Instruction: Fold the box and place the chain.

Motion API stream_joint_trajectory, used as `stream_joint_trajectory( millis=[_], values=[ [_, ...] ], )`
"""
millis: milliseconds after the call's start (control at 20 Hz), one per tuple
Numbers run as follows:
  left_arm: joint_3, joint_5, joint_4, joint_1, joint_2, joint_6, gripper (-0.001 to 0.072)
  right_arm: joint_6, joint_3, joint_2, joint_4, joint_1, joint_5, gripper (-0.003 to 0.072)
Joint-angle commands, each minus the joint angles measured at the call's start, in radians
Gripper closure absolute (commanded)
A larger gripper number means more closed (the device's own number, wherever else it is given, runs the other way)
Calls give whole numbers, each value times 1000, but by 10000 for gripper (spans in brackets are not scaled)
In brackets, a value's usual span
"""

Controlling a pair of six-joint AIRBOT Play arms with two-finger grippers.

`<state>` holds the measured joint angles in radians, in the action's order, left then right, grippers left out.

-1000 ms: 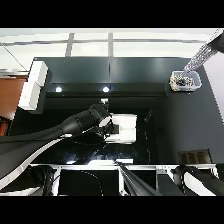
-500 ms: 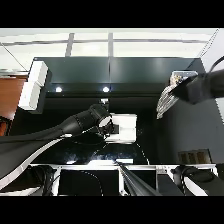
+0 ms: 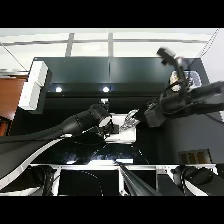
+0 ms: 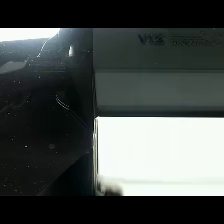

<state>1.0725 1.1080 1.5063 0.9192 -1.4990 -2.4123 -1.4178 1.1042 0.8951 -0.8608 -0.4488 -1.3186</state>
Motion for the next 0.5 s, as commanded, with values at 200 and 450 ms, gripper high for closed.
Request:
stream_joint_trajectory(
  millis=[200,450],
  values=[
    [1,-3,1,-1,0,0,682,0,-297,2,54,-29,214,677],
    [1,-4,1,-1,0,0,682,-3,-351,2,78,-33,289,673]
  ],
)
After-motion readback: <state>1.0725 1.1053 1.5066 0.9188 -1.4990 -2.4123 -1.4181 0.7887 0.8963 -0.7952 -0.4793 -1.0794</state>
